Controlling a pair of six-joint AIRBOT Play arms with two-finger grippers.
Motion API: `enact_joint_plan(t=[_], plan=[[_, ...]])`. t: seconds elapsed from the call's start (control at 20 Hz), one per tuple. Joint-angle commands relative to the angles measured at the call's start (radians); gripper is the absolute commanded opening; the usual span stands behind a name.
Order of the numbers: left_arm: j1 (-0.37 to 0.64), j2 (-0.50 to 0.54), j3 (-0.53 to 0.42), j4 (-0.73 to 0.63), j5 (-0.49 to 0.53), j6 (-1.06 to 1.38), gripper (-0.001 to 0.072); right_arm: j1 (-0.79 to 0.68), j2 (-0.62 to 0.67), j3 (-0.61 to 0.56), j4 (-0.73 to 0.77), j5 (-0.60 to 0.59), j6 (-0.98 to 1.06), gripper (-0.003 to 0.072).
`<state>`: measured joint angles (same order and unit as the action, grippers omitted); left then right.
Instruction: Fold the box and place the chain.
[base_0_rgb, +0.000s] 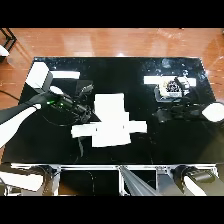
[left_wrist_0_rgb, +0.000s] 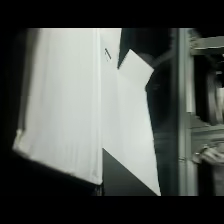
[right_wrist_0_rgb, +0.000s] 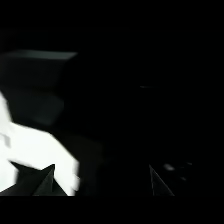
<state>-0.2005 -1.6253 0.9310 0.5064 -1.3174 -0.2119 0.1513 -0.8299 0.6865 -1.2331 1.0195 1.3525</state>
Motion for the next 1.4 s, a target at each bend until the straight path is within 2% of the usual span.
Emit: enact_joint_plan(t=[0.0, 0.1, 0.2, 0.3, 0.35, 0.45, 0.65, 0.8, 1.15, 1.35], plan=[[-0.026, 0.157, -0.024, 0.024, 0.204, 0.145, 0.0009, -0.044, 0.013, 0.072, -0.166, 0.099, -0.082, 0.0698], [-0.050, 0.257, -0.082, -0.069, 0.274, 0.263, 0.0010, -0.043, 0.013, 0.072, -0.166, 0.098, -0.108, 0.0697], [-0.052, 0.296, -0.160, -0.229, 0.219, 0.430, 0.0011, -0.042, 0.013, 0.072, -0.166, 0.093, -0.108, 0.0697], [-0.055, 0.296, -0.227, -0.304, 0.209, 0.579, 0.0012, -0.042, 0.013, 0.072, -0.158, 0.074, -0.122, 0.0697], [-0.063, 0.296, -0.250, -0.286, 0.210, 0.645, 0.0013, -0.042, 0.013, 0.072, -0.151, 0.066, -0.141, 0.0697], [-0.096, 0.296, -0.263, -0.165, 0.251, 0.718, 0.0012, -0.037, 0.013, 0.072, -0.148, 0.055, -0.164, 0.0697], [-0.167, 0.296, -0.262, -0.064, 0.455, 0.710, 0.0012, 0.014, 0.008, 0.067, -0.149, 0.045, -0.222, 0.0697], [-0.190, 0.296, -0.263, -0.061, 0.591, 0.698, 0.0013, 0.053, 0.008, 0.067, -0.153, 0.040, -0.253, 0.0697], [-0.190, 0.263, -0.262, 0.016, 0.570, 0.655, 0.0015, 0.069, 0.008, 0.045, -0.096, 0.030, -0.429, 0.0697], [-0.189, 0.265, -0.261, 0.036, 0.573, 0.568, 0.0016, 0.069, 0.008, -0.004, -0.075, 0.031, -0.433, 0.0697]])
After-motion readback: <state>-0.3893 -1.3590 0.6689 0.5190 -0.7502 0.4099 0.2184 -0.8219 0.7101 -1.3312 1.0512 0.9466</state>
